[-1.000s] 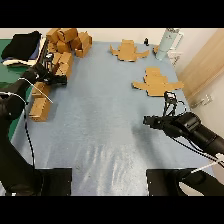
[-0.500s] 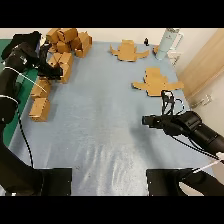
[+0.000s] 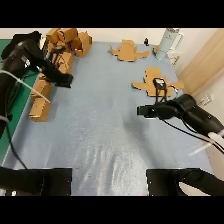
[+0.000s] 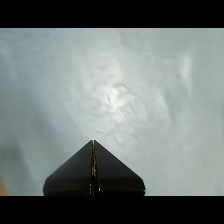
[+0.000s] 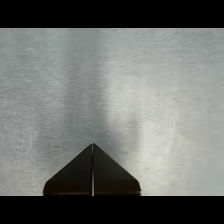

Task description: Fold the box.

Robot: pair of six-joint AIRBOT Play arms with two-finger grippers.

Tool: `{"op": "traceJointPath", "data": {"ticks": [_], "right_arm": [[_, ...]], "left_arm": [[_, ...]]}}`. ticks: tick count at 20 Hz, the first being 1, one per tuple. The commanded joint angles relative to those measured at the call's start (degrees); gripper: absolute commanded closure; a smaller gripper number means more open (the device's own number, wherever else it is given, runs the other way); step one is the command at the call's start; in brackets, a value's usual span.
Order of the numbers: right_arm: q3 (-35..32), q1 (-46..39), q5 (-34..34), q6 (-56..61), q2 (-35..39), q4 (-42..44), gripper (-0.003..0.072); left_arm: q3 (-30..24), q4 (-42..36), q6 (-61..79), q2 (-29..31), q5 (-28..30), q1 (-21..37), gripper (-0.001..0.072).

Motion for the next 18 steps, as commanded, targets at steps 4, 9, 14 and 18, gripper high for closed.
{"op": "traceJointPath", "data": {"ticks": [4, 9, 14, 18], "right_arm": [[7.9, 0.1, -3.4, -9.3, -12.4, 10.3, 0.0681], [7.9, 0.6, -3.7, -9.2, -14.4, 11.4, 0.0681], [7.9, 0.6, -3.7, -9.2, -14.4, 12.0, 0.0681], [7.9, 0.6, -3.7, -9.2, -14.4, 12.0, 0.0681]], "left_arm": [[-29.2, 0.1, -4.6, 21.5, 14.5, -12.3, 0.0702], [-36.0, 0.1, -7.1, 24.6, 17.7, -19.8, 0.0696], [-36.2, 0.0, -7.1, 24.7, 16.7, -21.0, 0.0696], [-36.2, 0.0, -7.1, 24.7, 16.7, -21.0, 0.0696]]}}
